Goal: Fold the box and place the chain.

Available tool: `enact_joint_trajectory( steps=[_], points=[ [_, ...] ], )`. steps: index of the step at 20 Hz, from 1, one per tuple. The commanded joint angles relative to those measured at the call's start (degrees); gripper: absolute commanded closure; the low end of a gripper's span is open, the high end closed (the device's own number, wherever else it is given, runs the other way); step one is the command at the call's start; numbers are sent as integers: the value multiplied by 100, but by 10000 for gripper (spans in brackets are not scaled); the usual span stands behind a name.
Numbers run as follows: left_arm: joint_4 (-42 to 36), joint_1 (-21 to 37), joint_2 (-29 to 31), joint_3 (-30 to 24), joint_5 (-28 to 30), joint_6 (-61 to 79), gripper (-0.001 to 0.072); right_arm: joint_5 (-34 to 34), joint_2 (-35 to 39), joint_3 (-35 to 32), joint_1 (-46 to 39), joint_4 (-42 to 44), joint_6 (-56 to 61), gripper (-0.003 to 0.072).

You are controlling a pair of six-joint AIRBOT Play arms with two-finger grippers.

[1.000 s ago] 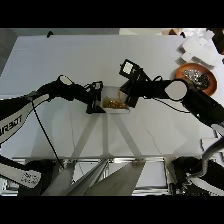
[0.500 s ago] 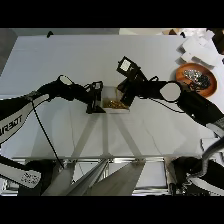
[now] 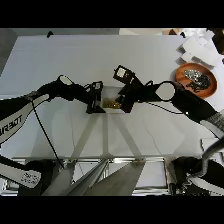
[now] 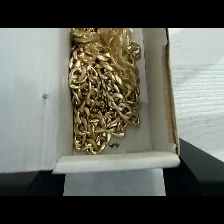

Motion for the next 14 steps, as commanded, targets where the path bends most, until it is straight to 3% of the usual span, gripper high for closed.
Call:
enact_joint_trajectory(
  steps=[1, 4, 8, 11, 14],
  points=[
    [0, 2, 4, 4, 0, 0, 499, 470, -11, 81, 4, -37, 4, 358],
    [0, 2, 4, 4, 2, 0, 499, 1532, -55, 654, -28, -319, 4, 346],
    [0, 2, 4, 2, 0, 0, 499, 2741, -702, 2155, -586, -321, 708, 346],
    [0, 2, 4, 4, 2, 0, 499, 2728, -1425, 3123, -1019, -323, 1364, 347],
    [0, 2, 4, 2, 2, 0, 499, 2544, -2100, 3515, -1311, -319, 2065, 347]
  ],
)
